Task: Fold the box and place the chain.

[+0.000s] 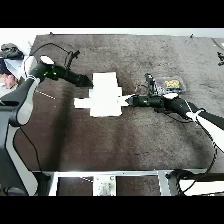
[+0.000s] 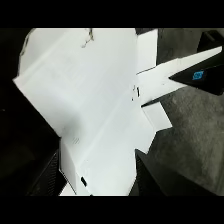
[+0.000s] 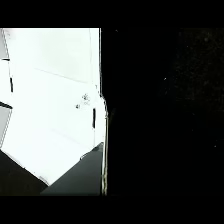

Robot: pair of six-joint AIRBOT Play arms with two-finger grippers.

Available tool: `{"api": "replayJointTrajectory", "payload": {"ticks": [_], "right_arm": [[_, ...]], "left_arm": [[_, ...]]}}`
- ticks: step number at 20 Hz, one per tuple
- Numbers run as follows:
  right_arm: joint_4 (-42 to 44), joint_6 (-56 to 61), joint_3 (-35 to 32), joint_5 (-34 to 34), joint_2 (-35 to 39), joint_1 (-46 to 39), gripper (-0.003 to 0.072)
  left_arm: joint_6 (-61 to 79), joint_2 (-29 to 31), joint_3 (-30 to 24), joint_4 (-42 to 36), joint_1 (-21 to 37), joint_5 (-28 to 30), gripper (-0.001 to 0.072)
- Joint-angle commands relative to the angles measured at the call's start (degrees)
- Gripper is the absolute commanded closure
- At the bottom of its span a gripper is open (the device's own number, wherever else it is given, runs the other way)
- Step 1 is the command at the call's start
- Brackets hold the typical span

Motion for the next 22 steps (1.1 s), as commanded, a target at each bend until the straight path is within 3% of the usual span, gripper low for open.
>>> {"api": "replayJointTrajectory", "payload": {"ticks": [1, 10, 16, 22], "right_arm": [[0.02, 0.00, 0.04, 0.02, -0.04, 0.04, 0.0707], [0.00, 0.00, 0.04, 0.02, -0.02, 0.02, 0.0708], [0.04, 0.04, 0.04, 0.28, -0.02, 0.02, 0.0707], [0.04, 0.02, 0.04, 0.28, -0.02, 0.04, 0.0708]], "left_arm": [[-1.14, -4.37, 2.75, -3.39, -0.11, -3.23, 0.0192], [1.73, -6.47, 3.50, -1.09, -2.32, -2.45, 0.0193], [-2.62, -6.45, 11.30, -0.57, 1.97, -4.52, 0.0194], [-1.60, -7.13, 9.03, 4.07, -0.33, -4.87, 0.0194]]}}
